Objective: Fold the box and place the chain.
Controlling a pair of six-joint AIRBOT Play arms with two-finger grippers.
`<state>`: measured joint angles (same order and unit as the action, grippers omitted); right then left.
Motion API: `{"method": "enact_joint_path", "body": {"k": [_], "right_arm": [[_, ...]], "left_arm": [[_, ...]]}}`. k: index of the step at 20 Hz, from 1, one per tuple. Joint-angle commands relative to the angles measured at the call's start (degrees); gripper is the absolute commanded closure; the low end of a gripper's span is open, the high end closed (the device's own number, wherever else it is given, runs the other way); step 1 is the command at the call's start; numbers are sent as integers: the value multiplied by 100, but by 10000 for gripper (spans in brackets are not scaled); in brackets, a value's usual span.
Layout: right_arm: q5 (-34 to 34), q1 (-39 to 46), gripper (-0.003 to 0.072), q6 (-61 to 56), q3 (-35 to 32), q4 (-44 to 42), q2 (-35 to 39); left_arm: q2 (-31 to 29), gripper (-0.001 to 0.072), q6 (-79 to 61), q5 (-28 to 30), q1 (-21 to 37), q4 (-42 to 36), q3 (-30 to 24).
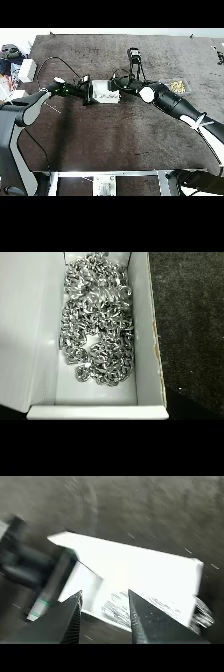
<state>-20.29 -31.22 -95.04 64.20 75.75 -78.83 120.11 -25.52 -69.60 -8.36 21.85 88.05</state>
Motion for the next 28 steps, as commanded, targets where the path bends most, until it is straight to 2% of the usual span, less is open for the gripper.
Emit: {"method": "enact_joint_path", "body": {"k": [1,4,6,8,10,11,16,18,21,24,25,26,27,28], "right_arm": [[-809,450,363,214,4,612,-155],[-977,1056,382,837,7,345,-560],[-1058,1379,438,1718,72,-588,-890],[-1451,1611,433,2806,350,-1716,-1305],[-1805,1694,429,3259,702,-2214,-1676],[-1932,1694,332,3257,907,-2218,-1864],[-2553,1659,353,3261,1779,-2201,-2566],[-2564,1587,353,3296,1847,-2074,-2636],[-2535,1464,352,3292,1856,-1445,-2747],[-2542,1419,354,3296,1864,-1360,-2922],[-2538,1392,421,3298,1864,-1270,-2931],[-2511,1368,594,3292,1867,-1056,-2916],[-2522,1360,593,3292,1867,-955,-2900],[-2577,1362,626,3268,1867,-887,-2852]], "left_arm": [[2,479,0,0,0,2,-2],[2,479,0,0,0,2,-2],[2,479,0,0,0,2,-2],[2,479,0,0,0,2,-2],[2,479,0,0,0,2,-2],[2,479,0,0,0,2,-2],[2,479,0,0,0,2,-2],[2,479,0,0,0,2,-2],[2,479,0,0,0,2,-2],[2,479,0,0,0,2,-2],[2,479,0,0,0,2,-2],[2,479,0,0,0,2,-2],[2,479,0,0,0,2,-2],[2,479,0,0,0,2,-2]]}}
